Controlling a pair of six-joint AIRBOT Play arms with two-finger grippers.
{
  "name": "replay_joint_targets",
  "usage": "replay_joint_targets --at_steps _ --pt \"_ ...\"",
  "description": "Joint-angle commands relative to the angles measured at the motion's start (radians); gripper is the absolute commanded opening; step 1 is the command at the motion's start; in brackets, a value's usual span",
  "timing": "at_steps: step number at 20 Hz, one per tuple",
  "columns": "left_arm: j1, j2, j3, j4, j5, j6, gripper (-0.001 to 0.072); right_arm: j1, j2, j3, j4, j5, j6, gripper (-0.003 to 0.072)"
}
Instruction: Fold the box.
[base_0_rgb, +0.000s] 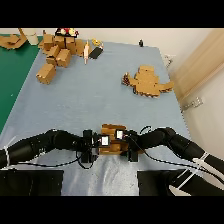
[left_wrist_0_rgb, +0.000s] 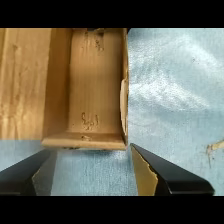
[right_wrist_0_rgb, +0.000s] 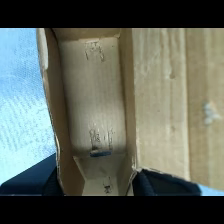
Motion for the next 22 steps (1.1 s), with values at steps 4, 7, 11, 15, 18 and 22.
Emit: replay_joint_targets --at_steps 4,7,11,15,18,22 --pt "0.0 -0.032 0.019 -0.075 0.003 0.059 0.0704 0.0 0.0 -0.001 0.0 0.0 0.0 0.0444" --pt "0.0 -0.057 0.019 -0.075 0.003 0.058 0.0703 0.0 0.0 -0.001 0.0 0.0 0.0 0.0443" --pt "0.0 -0.066 0.019 -0.075 0.01 0.058 0.0703 0.0 0.0 -0.001 0.0 0.0 0.0 0.0443" --pt "0.0 -0.067 0.019 -0.092 0.048 0.059 0.0702 0.0 0.0 -0.001 0.0 0.0 0.0 0.0444" --pt "0.0 -0.071 0.019 -0.094 0.048 0.059 0.0702 0.0 0.0 -0.001 0.0 0.0 0.0 0.0444" --pt "0.0 -0.091 0.019 -0.101 0.048 0.06 0.0701 0.0 0.0 -0.001 0.0 0.0 0.0 0.0444"
